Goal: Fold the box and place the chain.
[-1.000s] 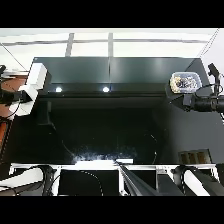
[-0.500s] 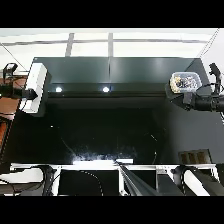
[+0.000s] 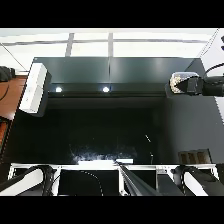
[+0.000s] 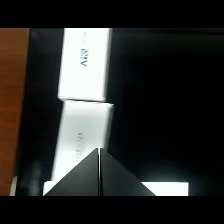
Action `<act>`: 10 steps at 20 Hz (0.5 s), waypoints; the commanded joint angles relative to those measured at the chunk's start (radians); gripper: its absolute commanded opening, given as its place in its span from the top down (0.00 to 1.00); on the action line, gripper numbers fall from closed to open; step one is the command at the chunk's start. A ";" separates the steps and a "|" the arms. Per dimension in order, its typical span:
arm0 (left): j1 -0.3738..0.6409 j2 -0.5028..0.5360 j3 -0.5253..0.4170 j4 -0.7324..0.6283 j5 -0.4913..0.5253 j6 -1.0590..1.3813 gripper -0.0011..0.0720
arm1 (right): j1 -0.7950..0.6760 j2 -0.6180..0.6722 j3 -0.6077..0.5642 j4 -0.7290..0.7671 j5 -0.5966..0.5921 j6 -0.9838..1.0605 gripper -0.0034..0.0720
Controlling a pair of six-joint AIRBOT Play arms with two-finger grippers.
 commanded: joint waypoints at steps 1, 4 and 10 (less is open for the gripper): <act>-0.090 0.187 -0.067 -0.149 -0.066 -0.064 0.95 | 0.091 0.103 -0.063 -0.229 -0.216 0.019 0.94; -0.294 0.417 -0.343 -0.149 0.084 -0.064 0.95 | 0.109 0.204 -0.309 -0.258 -0.484 0.020 0.94; -0.438 0.703 -0.705 -0.145 0.238 -0.069 0.95 | 0.108 0.205 -0.431 -0.280 -0.509 0.019 0.93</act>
